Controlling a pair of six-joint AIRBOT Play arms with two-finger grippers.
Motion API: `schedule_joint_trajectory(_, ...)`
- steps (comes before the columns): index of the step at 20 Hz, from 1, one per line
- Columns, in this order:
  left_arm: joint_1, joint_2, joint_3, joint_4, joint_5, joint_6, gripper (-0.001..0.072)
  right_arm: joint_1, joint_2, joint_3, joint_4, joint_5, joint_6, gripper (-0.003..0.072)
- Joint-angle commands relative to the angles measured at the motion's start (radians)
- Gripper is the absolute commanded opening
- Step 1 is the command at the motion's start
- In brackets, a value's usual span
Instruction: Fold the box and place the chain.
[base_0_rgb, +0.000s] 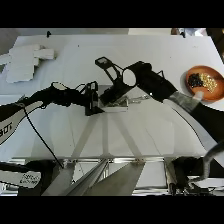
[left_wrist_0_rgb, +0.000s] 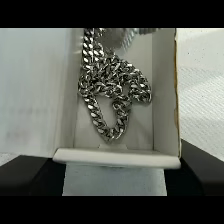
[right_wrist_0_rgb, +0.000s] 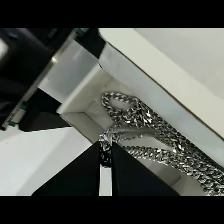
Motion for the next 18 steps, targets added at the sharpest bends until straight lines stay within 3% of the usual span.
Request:
schedule_joint_trajectory(1, 0.000, 0.001, 0.000, 0.000, 0.000, 0.000, 0.0566, 0.005, -0.031, 0.002, -0.014, 0.012, 0.000, 0.0254)
schedule_joint_trajectory(2, 0.000, 0.001, 0.000, 0.000, 0.000, 0.000, 0.0566, 0.001, -0.022, 0.002, -0.013, 0.005, 0.000, 0.0302)
schedule_joint_trajectory(6, 0.000, 0.001, 0.000, 0.000, 0.000, 0.000, 0.0566, -0.072, 0.035, 0.002, 0.002, 0.071, -0.008, 0.0301)
schedule_joint_trajectory(12, 0.000, 0.001, 0.000, 0.000, 0.000, 0.000, 0.0566, -0.320, 0.137, -0.011, -0.010, 0.145, -0.090, 0.0307)
schedule_joint_trajectory(14, 0.000, 0.001, 0.000, 0.000, 0.000, 0.000, 0.0566, -0.406, 0.135, -0.042, -0.054, 0.140, -0.090, 0.0467)
schedule_joint_trajectory(18, 0.000, 0.001, 0.000, 0.000, 0.000, 0.000, 0.0566, -0.504, 0.123, -0.137, -0.148, 0.106, -0.139, 0.0482)
